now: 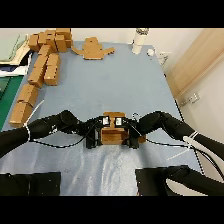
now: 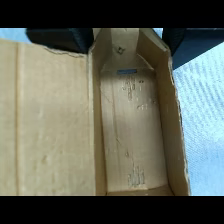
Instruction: Fold the box.
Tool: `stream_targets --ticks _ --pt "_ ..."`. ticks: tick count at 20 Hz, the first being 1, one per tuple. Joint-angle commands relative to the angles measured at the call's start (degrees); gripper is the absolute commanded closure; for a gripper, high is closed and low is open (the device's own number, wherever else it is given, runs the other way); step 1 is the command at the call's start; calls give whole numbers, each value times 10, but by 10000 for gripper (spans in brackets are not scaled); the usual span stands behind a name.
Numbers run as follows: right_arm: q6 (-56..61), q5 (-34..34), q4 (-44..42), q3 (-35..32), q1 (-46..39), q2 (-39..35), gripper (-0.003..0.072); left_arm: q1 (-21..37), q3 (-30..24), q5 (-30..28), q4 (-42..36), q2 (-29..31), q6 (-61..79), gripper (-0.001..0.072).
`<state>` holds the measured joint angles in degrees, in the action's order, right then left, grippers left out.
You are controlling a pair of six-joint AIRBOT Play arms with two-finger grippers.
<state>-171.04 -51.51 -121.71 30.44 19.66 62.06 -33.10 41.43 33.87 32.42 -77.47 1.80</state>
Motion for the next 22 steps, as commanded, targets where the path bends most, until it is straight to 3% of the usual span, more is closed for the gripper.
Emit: stream_targets --ticks 1,22 --pt "0 0 0 0 0 0 179 -9 1 -9 23 0 -21 16" --pt "0 0 0 0 0 0 179 -16 0 -5 -4 10 -3 17"
